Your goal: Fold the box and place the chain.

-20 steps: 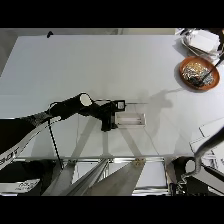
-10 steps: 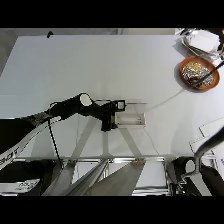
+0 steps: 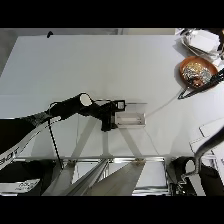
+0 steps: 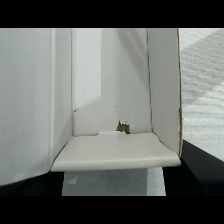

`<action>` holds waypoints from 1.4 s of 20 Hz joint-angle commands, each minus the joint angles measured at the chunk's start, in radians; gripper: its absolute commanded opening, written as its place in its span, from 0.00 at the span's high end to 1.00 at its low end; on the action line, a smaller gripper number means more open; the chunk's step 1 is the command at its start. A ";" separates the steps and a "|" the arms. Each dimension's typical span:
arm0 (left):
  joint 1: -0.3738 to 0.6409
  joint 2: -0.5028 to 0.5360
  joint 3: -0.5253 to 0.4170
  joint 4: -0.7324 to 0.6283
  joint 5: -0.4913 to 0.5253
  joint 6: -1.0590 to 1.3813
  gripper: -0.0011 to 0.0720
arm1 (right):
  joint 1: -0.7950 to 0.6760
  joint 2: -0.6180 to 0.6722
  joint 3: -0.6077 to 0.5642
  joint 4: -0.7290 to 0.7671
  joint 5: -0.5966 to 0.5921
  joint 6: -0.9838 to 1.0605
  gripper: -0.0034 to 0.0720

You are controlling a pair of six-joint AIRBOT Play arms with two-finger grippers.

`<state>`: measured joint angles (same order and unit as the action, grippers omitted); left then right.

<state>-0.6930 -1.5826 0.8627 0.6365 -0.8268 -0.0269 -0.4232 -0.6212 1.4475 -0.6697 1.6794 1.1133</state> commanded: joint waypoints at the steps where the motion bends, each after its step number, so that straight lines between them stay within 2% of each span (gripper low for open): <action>1: 0.000 0.001 0.000 0.000 0.000 0.000 0.81 | 0.000 0.039 -0.069 0.120 0.005 -0.027 0.94; 5: 0.000 0.001 0.000 0.000 0.000 0.000 0.81 | 0.001 0.061 -0.271 0.180 -0.007 -0.114 0.94; 7: 0.000 0.001 0.000 0.000 0.000 0.000 0.81 | 0.018 0.062 -0.379 0.180 -0.052 -0.166 0.94; 11: 0.000 0.001 0.000 0.000 0.000 0.000 0.81 | 0.212 0.060 -0.545 0.169 -0.229 -0.229 0.94; 13: 0.000 0.001 0.000 0.000 0.000 0.000 0.81 | 0.359 0.053 -0.599 0.096 -0.348 -0.231 0.94; 15: 0.000 0.001 0.000 0.000 0.000 0.000 0.81 | 0.492 0.020 -0.610 -0.021 -0.436 -0.214 0.93; 21: 0.000 0.001 0.000 0.000 0.000 0.000 0.81 | 0.763 -0.229 -0.610 -0.138 -0.596 -0.201 0.94; 28: 0.000 0.001 0.000 0.000 0.000 0.000 0.81 | 0.816 -0.430 -0.616 -0.210 -0.607 -0.172 0.94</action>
<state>-0.6930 -1.5826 0.8627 0.6365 -0.8268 -0.0269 0.3717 -0.9813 0.8360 -0.8505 1.0931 0.9348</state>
